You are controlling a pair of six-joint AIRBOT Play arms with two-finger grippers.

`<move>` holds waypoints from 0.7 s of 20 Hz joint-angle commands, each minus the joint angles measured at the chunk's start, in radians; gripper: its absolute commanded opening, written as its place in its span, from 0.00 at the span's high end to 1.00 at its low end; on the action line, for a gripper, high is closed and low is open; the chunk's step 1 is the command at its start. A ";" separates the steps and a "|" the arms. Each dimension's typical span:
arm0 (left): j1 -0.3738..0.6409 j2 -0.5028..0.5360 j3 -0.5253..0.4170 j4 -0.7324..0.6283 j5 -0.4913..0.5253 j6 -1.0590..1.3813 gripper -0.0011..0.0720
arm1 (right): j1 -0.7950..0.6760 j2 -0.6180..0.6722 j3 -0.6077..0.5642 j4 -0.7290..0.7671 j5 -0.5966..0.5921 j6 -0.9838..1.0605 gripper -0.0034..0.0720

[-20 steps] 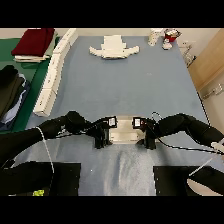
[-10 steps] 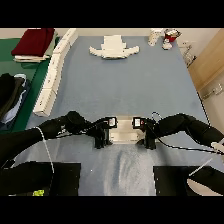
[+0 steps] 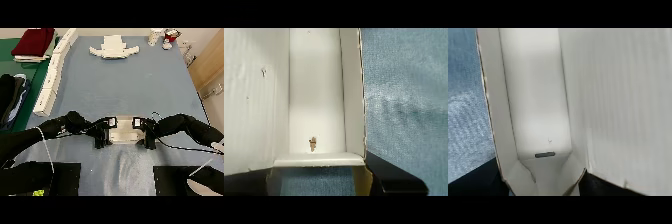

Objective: Fold the box.

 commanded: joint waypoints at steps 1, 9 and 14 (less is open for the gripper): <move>0.001 0.000 0.001 0.000 0.000 0.000 0.38 | -0.001 -0.001 0.001 0.002 0.066 -0.001 0.28; 0.001 0.000 0.001 0.000 0.000 0.000 0.38 | -0.001 -0.001 0.001 0.003 0.029 0.000 0.28; 0.001 0.000 0.001 0.000 0.000 0.000 0.38 | -0.001 -0.001 0.001 0.008 0.023 0.000 0.28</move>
